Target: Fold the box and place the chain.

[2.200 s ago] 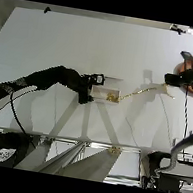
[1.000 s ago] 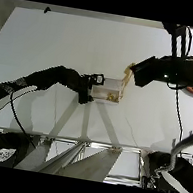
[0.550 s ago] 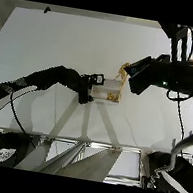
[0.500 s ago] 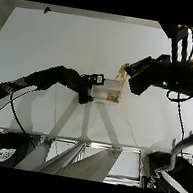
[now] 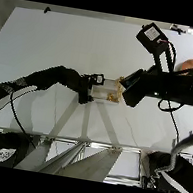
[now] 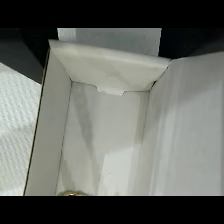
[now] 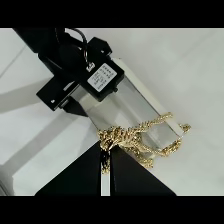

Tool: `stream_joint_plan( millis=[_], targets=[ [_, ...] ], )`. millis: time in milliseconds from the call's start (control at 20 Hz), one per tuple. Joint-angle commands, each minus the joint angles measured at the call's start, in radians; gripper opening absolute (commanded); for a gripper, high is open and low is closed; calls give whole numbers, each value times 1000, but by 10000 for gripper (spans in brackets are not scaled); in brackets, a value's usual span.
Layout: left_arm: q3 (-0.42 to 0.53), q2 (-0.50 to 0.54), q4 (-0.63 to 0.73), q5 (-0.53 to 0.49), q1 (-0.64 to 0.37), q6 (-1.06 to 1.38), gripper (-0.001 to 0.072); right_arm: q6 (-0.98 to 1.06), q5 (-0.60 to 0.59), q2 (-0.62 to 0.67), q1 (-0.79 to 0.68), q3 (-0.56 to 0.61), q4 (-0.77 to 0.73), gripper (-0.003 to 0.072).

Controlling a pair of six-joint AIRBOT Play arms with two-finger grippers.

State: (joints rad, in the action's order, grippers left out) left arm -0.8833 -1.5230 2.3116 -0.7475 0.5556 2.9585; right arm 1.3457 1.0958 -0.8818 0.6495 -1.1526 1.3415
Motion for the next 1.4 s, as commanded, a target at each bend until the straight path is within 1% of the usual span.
stream_joint_plan(
  millis=[0, 100, 150, 300, 400, 500, 600, 750, 850, 1000, 1150, 1350],
  targets=[
    [-1, 0, 0, 0, 0, 0, 155, 115, -78, 41, 100, 3, 179, 11],
    [-1, 0, -1, 0, 0, 0, 155, 199, -117, 71, 149, 3, 318, 11],
    [-1, 0, 0, 0, 0, 0, 155, 215, -116, 82, 161, 3, 359, 11],
    [-1, 0, 0, 0, 0, 0, 155, 221, -131, 109, 177, 3, 396, 11],
    [-1, 0, -1, 0, 0, 0, 155, 274, -150, 130, 184, 3, 481, 11],
    [-1, 0, 0, 0, 0, 0, 155, 289, -149, 157, 185, 3, 520, 11],
    [-1, 0, 0, 0, 0, 0, 155, 288, -152, 187, 185, 3, 520, 11],
    [-1, 0, 0, 0, 0, 0, 155, 288, -204, 234, 185, 3, 537, 10],
    [-1, 0, -1, 0, 0, 0, 155, 288, -173, 237, 185, 3, 523, 11],
    [-1, 0, 0, 0, 0, 0, 155, 245, -109, 209, 185, 7, 453, 11],
    [-1, 0, 0, 0, 0, 0, 155, 243, -115, 171, 185, 35, 448, 11],
    [-1, 0, -1, 0, 0, 0, 155, 243, -161, 115, 185, 71, 428, 11]
  ],
)
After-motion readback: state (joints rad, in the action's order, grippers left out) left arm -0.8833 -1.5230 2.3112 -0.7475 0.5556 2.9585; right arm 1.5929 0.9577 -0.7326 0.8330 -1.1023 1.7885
